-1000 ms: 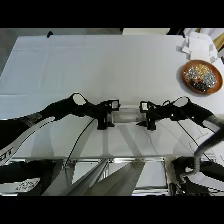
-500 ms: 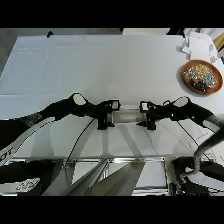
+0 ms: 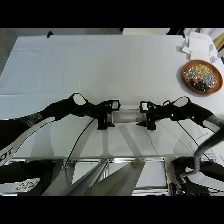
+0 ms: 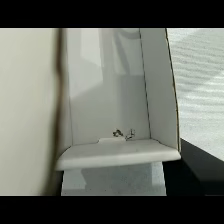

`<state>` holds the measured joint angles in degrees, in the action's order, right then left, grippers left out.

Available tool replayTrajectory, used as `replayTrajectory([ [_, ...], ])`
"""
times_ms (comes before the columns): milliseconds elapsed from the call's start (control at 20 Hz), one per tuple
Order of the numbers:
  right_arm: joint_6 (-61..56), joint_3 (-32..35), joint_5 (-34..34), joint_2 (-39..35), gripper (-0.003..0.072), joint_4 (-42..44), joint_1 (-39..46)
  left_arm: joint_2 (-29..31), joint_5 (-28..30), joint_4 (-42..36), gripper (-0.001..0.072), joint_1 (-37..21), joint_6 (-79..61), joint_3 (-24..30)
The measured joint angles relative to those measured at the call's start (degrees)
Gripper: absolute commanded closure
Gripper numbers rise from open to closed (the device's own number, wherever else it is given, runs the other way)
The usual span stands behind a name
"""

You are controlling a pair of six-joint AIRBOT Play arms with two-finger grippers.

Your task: Fold the box and place the chain.

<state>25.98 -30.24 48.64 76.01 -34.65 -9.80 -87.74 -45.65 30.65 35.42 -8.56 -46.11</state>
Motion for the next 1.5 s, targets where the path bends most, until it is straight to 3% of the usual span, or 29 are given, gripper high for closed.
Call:
replayTrajectory([
  [200, 0.0, 0.0, 0.2, 0.0, 0.0277, 0.2, 0.0, 0.0, 0.0, 0.0, 0.0318, 0.0, 0.0, 0.0],
  [350, -0.5, 0.0, 0.9, 0.0, -0.0003, 0.1, 0.0, -0.1, -0.5, -0.2, 0.0318, 0.1, 0.0, 0.0],
  [600, -4.0, 0.0, 1.5, -2.2, -0.0007, -1.0, 0.0, -0.1, -0.5, -0.1, 0.0318, 0.1, 0.0, 0.0],
  [1050, -18.6, 0.0, 5.0, -14.9, -0.0004, -13.2, 0.0, -0.1, -0.2, 0.0, 0.0318, 0.1, -0.1, 0.0],
  [1100, -20.3, 0.0, 6.0, -16.0, 0.0007, -14.9, 0.0, -0.1, -0.2, 0.0, 0.0318, 0.1, -0.1, 0.0],
  [1200, -23.9, 0.0, 7.8, -18.4, 0.0152, -17.4, 0.0, -0.1, -0.1, 0.0, 0.0318, 0.1, -0.1, 0.0],
  [1250, -25.6, 0.0, 8.5, -19.5, 0.0184, -17.5, 0.0, -0.1, -0.1, 0.0, 0.0318, 0.1, -0.1, 0.0],
  [1400, -28.8, 0.0, 10.7, -22.5, 0.0196, -14.0, 0.0, -0.1, -0.1, 0.0, 0.0318, 0.1, 0.0, 0.0],
  [1450, -29.3, 0.0, 11.2, -23.2, 0.03, -12.5, -0.1, -0.1, -0.1, 0.0, 0.0318, 0.1, 0.0, 0.0],
  [1500, -29.9, 0.0, 11.6, -23.8, 0.0565, -10.6, -0.2, -0.1, -0.1, 0.0, 0.0318, 0.1, 0.0, 0.0],
])
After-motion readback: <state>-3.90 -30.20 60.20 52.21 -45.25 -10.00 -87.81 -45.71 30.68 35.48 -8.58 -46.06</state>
